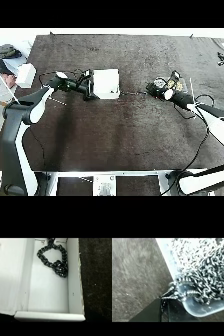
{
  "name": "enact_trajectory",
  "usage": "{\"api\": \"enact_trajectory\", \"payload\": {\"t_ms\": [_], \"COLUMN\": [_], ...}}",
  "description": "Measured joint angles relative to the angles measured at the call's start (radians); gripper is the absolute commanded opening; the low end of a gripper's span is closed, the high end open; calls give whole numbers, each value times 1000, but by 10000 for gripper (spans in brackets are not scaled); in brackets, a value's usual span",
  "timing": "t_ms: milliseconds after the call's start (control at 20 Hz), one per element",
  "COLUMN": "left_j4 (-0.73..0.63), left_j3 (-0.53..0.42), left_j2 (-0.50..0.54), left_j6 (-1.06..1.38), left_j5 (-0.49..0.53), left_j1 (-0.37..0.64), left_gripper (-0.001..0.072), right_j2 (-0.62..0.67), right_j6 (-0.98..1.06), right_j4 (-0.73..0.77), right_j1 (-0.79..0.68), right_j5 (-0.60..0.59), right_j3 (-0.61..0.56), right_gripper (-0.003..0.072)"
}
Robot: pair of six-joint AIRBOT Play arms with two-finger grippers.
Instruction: Fold the box and place the chain.
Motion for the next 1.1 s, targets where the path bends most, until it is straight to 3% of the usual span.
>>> {"api": "enact_trajectory", "payload": {"t_ms": [250,500,700,1100], "left_j4": [0,0,0,0], "left_j3": [0,0,0,0], "left_j2": [0,0,0,0], "left_j6": [0,0,0,0], "left_j5": [0,0,0,-1], "left_j1": [0,0,0,0], "left_gripper": [224,224,224,224], "right_j2": [41,211,318,312], "right_j6": [2,1,1,4], "right_j4": [1,-32,-57,-60], "right_j1": [33,163,293,447], "right_j5": [-2,-6,-92,-253], "right_j3": [9,11,13,84], "right_gripper": [-17,-17,-18,-17]}}
